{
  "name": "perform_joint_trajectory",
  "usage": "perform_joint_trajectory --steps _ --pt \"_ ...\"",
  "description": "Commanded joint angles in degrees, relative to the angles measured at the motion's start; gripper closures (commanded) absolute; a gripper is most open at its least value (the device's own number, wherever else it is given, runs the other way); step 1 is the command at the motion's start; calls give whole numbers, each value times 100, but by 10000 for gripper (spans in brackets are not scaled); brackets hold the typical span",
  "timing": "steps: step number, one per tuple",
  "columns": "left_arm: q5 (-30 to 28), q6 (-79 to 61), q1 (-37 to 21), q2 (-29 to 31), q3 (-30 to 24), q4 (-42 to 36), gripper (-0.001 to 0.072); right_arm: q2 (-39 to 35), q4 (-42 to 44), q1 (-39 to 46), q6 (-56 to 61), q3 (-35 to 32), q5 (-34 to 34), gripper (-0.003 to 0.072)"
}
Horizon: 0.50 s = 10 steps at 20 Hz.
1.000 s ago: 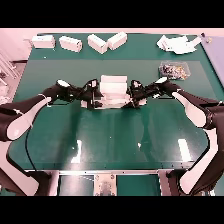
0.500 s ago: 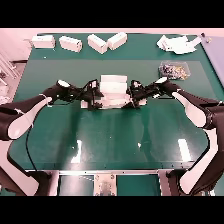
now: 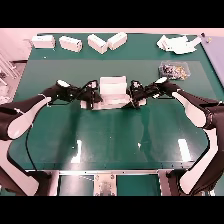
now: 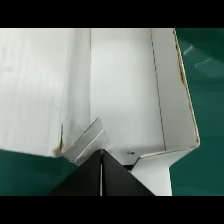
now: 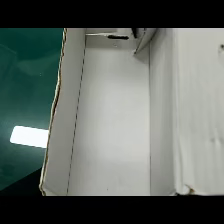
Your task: Fold the box and place the chain.
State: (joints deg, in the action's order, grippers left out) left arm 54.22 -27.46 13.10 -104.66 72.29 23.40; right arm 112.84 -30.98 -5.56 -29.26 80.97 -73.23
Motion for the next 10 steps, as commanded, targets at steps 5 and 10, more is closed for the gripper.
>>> perform_joint_trajectory --steps 5,10 --pt "638 22 -535 96 7 -114 691 0 7 0 13 0 13 124" --pt "535 1169 -817 800 0 7 693 0 7 0 13 0 13 124"
